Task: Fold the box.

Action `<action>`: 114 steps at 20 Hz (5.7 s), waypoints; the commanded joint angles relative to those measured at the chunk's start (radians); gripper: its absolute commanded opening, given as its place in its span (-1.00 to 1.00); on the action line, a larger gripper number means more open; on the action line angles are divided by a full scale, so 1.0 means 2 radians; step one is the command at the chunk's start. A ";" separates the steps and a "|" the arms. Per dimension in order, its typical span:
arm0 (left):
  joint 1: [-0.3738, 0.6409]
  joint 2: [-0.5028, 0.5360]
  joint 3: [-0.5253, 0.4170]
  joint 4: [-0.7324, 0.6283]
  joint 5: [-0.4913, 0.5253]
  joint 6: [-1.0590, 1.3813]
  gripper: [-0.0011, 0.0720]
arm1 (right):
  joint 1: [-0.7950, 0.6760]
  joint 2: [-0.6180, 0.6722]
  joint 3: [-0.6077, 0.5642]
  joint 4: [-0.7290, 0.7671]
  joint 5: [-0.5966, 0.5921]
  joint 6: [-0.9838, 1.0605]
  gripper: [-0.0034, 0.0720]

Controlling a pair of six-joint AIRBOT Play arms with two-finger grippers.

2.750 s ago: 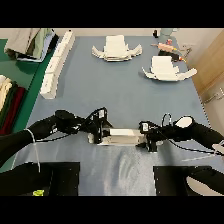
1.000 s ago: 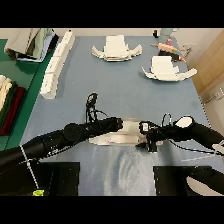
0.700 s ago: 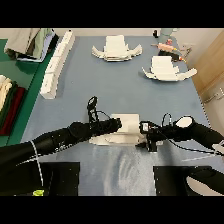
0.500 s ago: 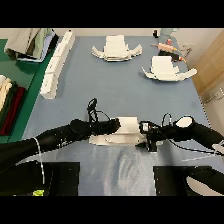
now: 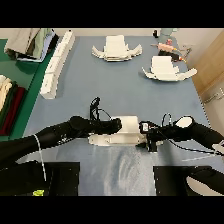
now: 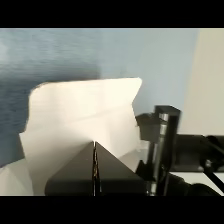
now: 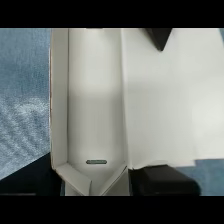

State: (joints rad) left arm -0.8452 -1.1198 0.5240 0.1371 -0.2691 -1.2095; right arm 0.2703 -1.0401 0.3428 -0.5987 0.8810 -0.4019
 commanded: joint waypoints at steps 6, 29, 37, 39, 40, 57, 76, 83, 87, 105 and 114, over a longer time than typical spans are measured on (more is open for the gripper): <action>0.131 0.128 0.013 0.111 -0.135 0.038 -0.93 | 0.000 0.000 0.000 0.000 0.000 0.000 0.44; 0.157 0.143 -0.078 0.232 -0.283 0.628 0.86 | 0.000 0.000 0.000 0.000 0.000 0.000 0.44; 0.126 0.086 -0.074 0.157 -0.190 0.707 0.83 | 0.000 0.000 0.000 0.000 0.000 0.000 0.44; 0.119 0.071 -0.070 0.142 -0.188 0.730 0.37 | 0.000 0.000 0.000 0.000 0.000 0.000 0.44; 0.115 0.064 -0.066 0.137 -0.188 0.732 0.27 | 0.000 0.000 0.000 0.000 0.000 0.000 0.44; 0.089 0.027 -0.050 0.077 -0.175 0.726 0.89 | 0.000 0.000 0.000 0.000 0.000 0.000 0.44; 0.142 0.283 -0.020 0.533 -0.318 -0.093 -0.93 | 0.000 0.000 0.000 0.000 0.000 0.000 0.44; 0.222 0.289 -0.073 0.519 -0.351 -0.265 -0.93 | 0.000 0.000 0.000 0.000 0.000 0.000 0.44; 0.192 0.234 -0.118 0.415 -0.265 -0.224 -0.93 | 0.000 0.000 0.000 0.000 0.000 0.000 0.44; 0.043 0.146 -0.075 0.305 -0.101 -0.220 -0.92 | 0.000 0.000 0.000 0.000 0.000 0.000 0.44; 0.043 0.146 -0.072 0.299 -0.101 -0.220 -0.02 | 0.000 0.000 0.000 0.000 0.000 0.000 0.44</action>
State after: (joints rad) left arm -0.7586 -0.8276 0.3763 0.7368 -0.4713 -1.6497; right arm 0.2687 -1.0405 0.3424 -0.5983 0.8810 -0.4007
